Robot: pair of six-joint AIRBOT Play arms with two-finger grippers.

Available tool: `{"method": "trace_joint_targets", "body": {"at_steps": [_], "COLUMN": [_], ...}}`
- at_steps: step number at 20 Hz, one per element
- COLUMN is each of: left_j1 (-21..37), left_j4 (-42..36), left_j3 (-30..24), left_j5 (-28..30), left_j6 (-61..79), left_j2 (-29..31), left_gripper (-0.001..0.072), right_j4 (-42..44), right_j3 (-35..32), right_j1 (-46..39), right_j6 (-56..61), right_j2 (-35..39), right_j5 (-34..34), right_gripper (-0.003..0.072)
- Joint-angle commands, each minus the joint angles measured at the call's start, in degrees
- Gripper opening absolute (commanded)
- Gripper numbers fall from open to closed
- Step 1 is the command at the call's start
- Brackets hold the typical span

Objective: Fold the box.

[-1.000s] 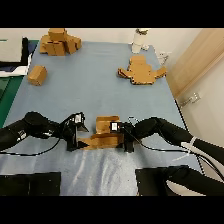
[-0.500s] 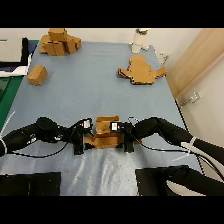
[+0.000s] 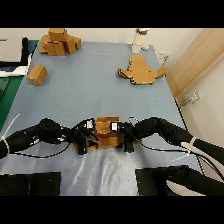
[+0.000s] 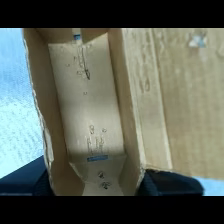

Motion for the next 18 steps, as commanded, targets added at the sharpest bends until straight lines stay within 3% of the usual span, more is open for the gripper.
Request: {"method": "trace_joint_targets", "body": {"at_steps": [1, 7, 8, 9, 10, 15, 16, 17, 18], "left_j1": [-1.42, -2.16, -2.16, -2.16, -2.16, -2.16, -2.16, -2.12, -2.05], "left_j4": [-5.88, -7.45, -7.43, -7.48, -7.43, -7.39, -7.37, -7.23, -7.21], "left_j3": [0.11, 0.52, 0.52, 0.52, 0.50, 0.28, 0.28, 0.31, 0.31], "left_j5": [1.22, 1.64, 1.64, 1.60, 1.64, 1.62, 1.64, 1.99, 2.73], "left_j6": [3.72, 4.09, 4.09, 4.07, 4.04, 3.85, 3.74, 3.74, 3.43], "left_j2": [-0.92, -1.20, -1.20, -1.22, -1.22, -1.20, -1.20, -1.16, -1.01], "left_gripper": [0.0229, 0.0233, 0.0334, 0.0547, 0.0606, 0.0602, 0.0472, 0.0137, 0.0046], "right_j4": [0.00, 0.00, 0.00, 0.00, 0.00, 0.00, 0.00, 0.00, 0.00], "right_j3": [-0.04, -0.04, -0.04, -0.04, -0.04, -0.04, -0.04, -0.04, -0.04], "right_j1": [0.00, 0.00, 0.00, 0.00, 0.00, 0.00, 0.00, 0.00, 0.00], "right_j6": [0.00, 0.00, 0.00, 0.00, 0.00, 0.00, 0.00, 0.00, 0.00], "right_j2": [-0.02, -0.02, -0.02, -0.02, -0.02, -0.02, -0.02, -0.02, -0.02], "right_j5": [0.02, 0.00, 0.00, 0.00, 0.00, 0.00, 0.00, 0.00, 0.00], "right_gripper": [0.0569, 0.0569, 0.0569, 0.0569, 0.0569, 0.0569, 0.0569, 0.0569, 0.0569]}}
